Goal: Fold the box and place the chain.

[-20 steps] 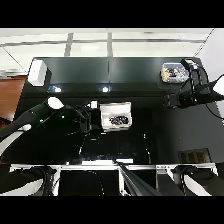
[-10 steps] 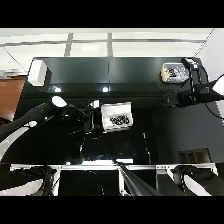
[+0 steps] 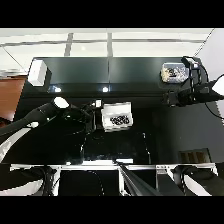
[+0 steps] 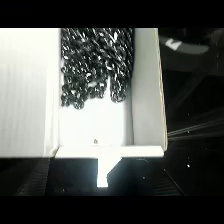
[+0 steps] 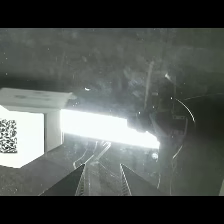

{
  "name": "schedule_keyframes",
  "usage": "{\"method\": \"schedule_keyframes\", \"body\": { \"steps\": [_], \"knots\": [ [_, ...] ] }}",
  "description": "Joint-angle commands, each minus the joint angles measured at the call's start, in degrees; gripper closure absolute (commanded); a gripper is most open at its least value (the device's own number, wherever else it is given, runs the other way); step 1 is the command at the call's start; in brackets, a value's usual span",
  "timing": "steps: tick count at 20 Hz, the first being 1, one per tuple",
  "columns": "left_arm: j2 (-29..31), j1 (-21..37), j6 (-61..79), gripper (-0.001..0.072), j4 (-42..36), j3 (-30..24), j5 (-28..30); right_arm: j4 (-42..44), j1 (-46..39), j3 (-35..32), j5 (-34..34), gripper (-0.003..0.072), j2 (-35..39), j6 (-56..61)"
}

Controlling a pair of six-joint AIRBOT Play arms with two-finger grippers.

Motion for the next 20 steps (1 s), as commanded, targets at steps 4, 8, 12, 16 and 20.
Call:
{"method": "schedule_keyframes", "body": {
  "steps": [4, 8, 12, 16, 20],
  "knots": [
    [-0.3, -2.3, 0.0, 0.0003, -1.5, 0.1, 4.7, 1.4, 0.0, -1.1, -1.4, 0.0423, -0.1, 0.0],
    [-0.3, -2.3, 0.2, 0.0150, 1.0, 0.2, 4.5, 11.6, 0.9, -4.9, -14.0, 0.0418, -0.5, -0.3],
    [-0.3, -2.2, 0.1, 0.0218, 3.5, 0.8, 4.5, 19.4, 7.1, -5.3, -27.1, 0.0026, -6.2, -10.2],
    [-0.3, -2.3, 0.1, 0.0218, 3.5, 1.2, 4.5, 29.3, 12.8, -5.3, -28.9, 0.0028, -14.8, -29.2],
    [-0.3, -2.3, 0.1, 0.0218, 3.5, 1.2, 4.5, 29.1, 15.1, -4.4, -19.5, 0.0029, -15.2, -51.5]
  ]
}}
